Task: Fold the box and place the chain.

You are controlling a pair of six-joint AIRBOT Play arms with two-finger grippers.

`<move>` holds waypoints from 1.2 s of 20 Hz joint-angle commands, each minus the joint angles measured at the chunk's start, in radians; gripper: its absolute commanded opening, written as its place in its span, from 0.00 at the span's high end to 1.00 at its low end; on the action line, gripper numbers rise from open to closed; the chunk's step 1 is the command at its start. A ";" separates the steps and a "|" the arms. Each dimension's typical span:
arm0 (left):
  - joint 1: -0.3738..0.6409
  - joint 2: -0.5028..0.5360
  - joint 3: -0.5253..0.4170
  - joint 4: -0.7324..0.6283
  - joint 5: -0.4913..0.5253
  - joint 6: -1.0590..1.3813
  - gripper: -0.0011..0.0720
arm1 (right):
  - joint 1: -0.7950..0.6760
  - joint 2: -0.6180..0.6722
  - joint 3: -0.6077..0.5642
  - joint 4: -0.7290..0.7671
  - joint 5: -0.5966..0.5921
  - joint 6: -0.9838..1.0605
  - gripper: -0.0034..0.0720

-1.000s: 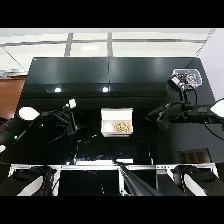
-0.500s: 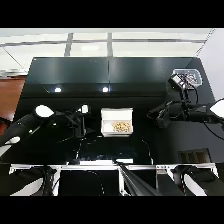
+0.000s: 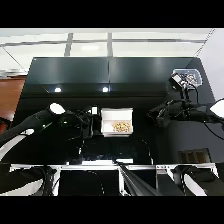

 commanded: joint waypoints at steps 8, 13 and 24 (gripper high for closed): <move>-0.014 -0.017 0.006 -0.083 0.016 0.013 0.01 | -0.001 0.001 0.000 0.000 -0.024 0.000 0.54; -0.061 -0.016 0.006 -0.028 0.047 0.000 0.04 | 0.000 0.000 0.000 0.004 -0.048 0.000 0.54; -0.062 -0.016 0.007 -0.023 0.047 -0.003 0.36 | 0.150 -0.296 0.058 0.240 -0.460 0.153 0.00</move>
